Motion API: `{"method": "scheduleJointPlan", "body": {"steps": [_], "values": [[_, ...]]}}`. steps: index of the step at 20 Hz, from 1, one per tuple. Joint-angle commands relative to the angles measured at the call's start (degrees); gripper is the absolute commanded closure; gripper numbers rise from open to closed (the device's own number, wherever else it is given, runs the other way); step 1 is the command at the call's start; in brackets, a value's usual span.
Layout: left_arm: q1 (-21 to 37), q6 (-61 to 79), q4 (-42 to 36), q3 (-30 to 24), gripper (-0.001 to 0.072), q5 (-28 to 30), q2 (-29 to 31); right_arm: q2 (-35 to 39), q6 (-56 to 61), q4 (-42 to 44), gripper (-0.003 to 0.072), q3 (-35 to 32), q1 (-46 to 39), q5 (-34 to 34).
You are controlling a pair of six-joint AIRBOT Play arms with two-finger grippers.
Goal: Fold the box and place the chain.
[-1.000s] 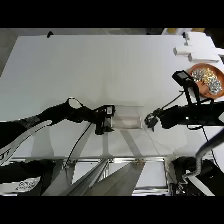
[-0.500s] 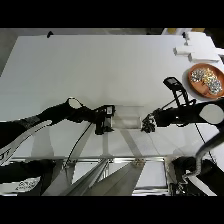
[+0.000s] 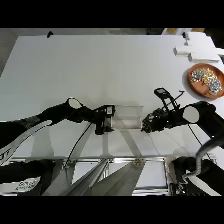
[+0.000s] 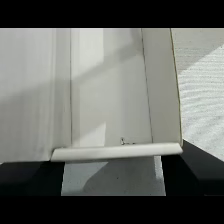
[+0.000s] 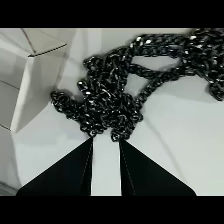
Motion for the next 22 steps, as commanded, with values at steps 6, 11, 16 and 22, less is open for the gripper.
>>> {"method": "scheduleJointPlan", "body": {"steps": [6, 11, 16, 22], "values": [[0.04, 0.02, 0.02, 0.00, 0.0675, 0.02, 0.04, -7.06, -0.02, -4.17, 0.0505, -0.31, 4.90, -4.17], [0.04, 0.02, 0.02, 0.00, 0.0675, 0.02, 0.04, -7.32, 0.44, -4.57, 0.0511, -0.31, 4.90, -5.22], [0.04, 0.02, 0.02, 0.00, 0.0675, 0.02, 0.04, -8.61, 0.44, -4.33, 0.0530, -0.31, 4.92, -5.92], [0.04, 0.02, 0.02, 0.00, 0.0675, 0.02, 0.04, -9.25, 0.44, -3.91, 0.0664, -0.26, 4.90, -4.28]]}}
